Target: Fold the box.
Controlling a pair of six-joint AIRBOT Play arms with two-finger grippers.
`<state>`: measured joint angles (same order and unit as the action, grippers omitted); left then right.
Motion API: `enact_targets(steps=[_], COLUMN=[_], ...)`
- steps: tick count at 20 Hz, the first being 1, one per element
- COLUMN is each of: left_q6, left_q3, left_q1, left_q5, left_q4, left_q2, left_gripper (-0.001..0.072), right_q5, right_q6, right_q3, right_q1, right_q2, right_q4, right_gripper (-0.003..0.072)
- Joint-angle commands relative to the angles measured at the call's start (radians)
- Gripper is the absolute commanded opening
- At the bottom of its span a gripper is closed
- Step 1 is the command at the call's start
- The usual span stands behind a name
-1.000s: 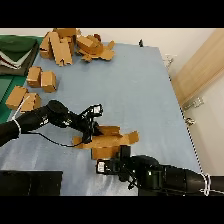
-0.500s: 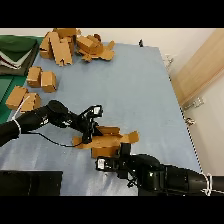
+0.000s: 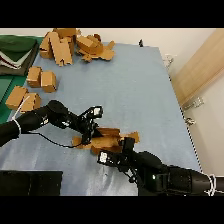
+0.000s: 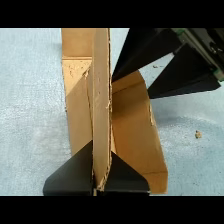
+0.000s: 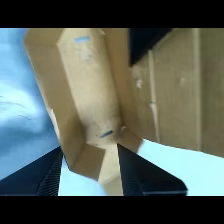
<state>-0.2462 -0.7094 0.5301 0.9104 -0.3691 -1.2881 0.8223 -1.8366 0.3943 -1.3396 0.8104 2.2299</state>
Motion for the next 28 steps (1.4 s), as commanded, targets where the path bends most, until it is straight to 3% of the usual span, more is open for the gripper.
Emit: enact_targets(steps=[1,12,23,28], left_q6=[0.0,-0.007,0.001,0.001], left_q3=[0.0,0.0,0.0,0.0], left_q1=[0.0,-0.002,-0.002,-0.002], left_q5=[0.01,-0.066,-0.038,-0.049], left_q4=[0.002,0.001,0.004,-0.018], left_q2=[0.0,0.0,-0.031,-0.031], left_gripper=[0.0015,0.0016,0.0016,0.0016], right_q5=[0.035,0.029,-0.027,-0.069], right_q6=[-0.014,-0.014,-0.071,-0.078], right_q3=[0.0,0.001,0.001,-0.001], right_q1=[0.0,0.0,0.0,0.008], right_q2=[-0.001,-0.001,-0.004,-0.071], right_q4=[0.059,0.06,0.055,0.037], right_gripper=[0.053,0.053,0.0523,0.0507])
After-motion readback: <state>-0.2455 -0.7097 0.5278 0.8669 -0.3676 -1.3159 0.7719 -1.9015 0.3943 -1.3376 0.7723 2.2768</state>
